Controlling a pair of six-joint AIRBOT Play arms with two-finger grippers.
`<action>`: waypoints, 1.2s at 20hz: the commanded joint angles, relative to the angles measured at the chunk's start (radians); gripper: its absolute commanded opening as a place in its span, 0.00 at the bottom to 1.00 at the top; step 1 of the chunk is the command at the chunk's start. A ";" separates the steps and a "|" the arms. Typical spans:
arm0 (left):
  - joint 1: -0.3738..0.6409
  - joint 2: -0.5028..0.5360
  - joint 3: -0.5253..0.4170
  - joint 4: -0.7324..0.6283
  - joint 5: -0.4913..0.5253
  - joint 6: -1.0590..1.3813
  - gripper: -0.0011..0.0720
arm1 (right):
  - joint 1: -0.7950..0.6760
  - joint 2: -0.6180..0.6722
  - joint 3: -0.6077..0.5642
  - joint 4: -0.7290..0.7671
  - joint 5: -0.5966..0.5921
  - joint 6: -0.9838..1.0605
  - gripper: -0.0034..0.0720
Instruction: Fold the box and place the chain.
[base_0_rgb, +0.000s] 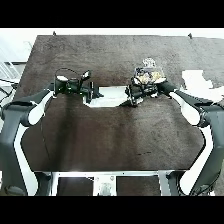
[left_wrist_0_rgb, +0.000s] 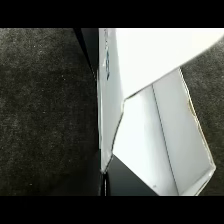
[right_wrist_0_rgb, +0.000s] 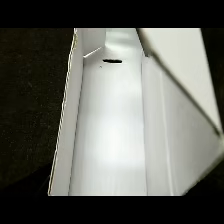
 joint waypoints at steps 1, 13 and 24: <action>0.000 0.001 0.000 0.000 0.000 0.000 0.04 | -0.010 -0.010 0.014 -0.003 0.007 0.015 0.86; 0.000 0.001 0.000 0.000 0.000 0.000 0.04 | 0.003 -0.039 0.048 -0.012 -0.001 0.007 0.86; 0.000 0.001 0.000 0.000 0.000 0.000 0.04 | 0.015 -0.051 0.062 -0.012 -0.006 -0.012 0.86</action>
